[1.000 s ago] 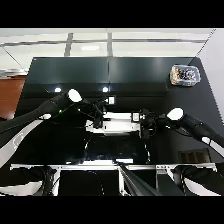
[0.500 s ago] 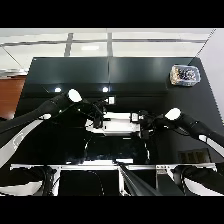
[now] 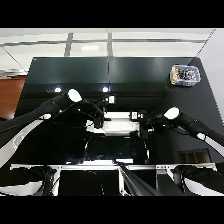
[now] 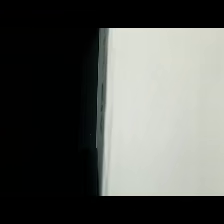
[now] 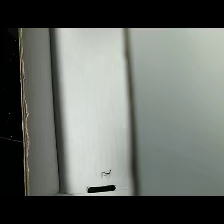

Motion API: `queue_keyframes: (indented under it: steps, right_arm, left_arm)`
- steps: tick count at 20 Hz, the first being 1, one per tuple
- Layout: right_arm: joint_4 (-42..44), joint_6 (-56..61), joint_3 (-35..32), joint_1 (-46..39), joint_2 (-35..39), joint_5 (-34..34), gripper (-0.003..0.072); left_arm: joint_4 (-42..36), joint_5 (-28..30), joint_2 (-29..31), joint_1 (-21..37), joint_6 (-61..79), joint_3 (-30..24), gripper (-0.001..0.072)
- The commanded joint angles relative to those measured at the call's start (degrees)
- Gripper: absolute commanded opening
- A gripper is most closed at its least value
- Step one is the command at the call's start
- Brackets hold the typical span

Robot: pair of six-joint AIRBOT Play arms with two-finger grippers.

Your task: Fold the box and place the chain.

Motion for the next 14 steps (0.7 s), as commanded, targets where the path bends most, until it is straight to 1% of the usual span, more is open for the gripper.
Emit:
queue_keyframes:
  steps: [1,4,5,6,7,8,9,10,11,13,14]
  right_arm:
    - [-0.4,0.6,0.2,0.0,-0.2,-0.2,0.0699]
    - [-0.4,0.5,0.2,0.0,-0.2,0.0,0.0698]
    - [-0.4,0.5,0.2,0.0,-0.2,0.0,0.0642]
    - [-0.4,0.5,0.2,0.0,-0.2,0.0,0.0540]
    - [-0.4,0.5,0.2,0.0,-0.2,-0.1,0.0522]
    - [-0.4,0.5,0.2,0.0,-0.2,0.0,0.0465]
    - [-0.4,0.5,0.2,0.0,-0.2,-0.1,0.0459]
    - [-0.4,0.5,0.2,0.0,-0.2,-0.1,0.0459]
    - [-0.4,0.5,0.2,0.0,-0.2,-0.1,0.0459]
    - [-0.4,0.5,0.2,0.0,-0.2,-0.1,0.0459]
    - [-0.4,0.5,0.2,0.0,-0.2,-0.1,0.0459]
  left_arm:
    - [0.0,0.0,0.0,0.0,0.0,0.0,0.0026]
    - [0.0,0.0,0.0,0.0,0.0,0.0,0.0026]
    - [0.0,0.0,0.0,0.0,0.0,0.0,0.0026]
    - [0.0,0.0,0.0,0.0,-0.1,0.0,0.0027]
    - [0.2,0.0,0.0,0.0,-0.1,0.0,0.0047]
    - [0.9,0.0,0.3,0.1,-0.2,0.0,0.0232]
    - [1.4,0.0,1.0,0.3,-0.3,0.0,0.0453]
    - [2.2,0.0,2.0,0.8,-2.3,0.0,0.0560]
    - [3.3,-0.5,3.2,1.6,-5.5,0.2,0.0584]
    - [8.0,-3.4,6.8,3.6,-13.5,0.7,0.0584]
    - [11.1,-5.8,9.1,4.9,-17.8,0.7,0.0584]
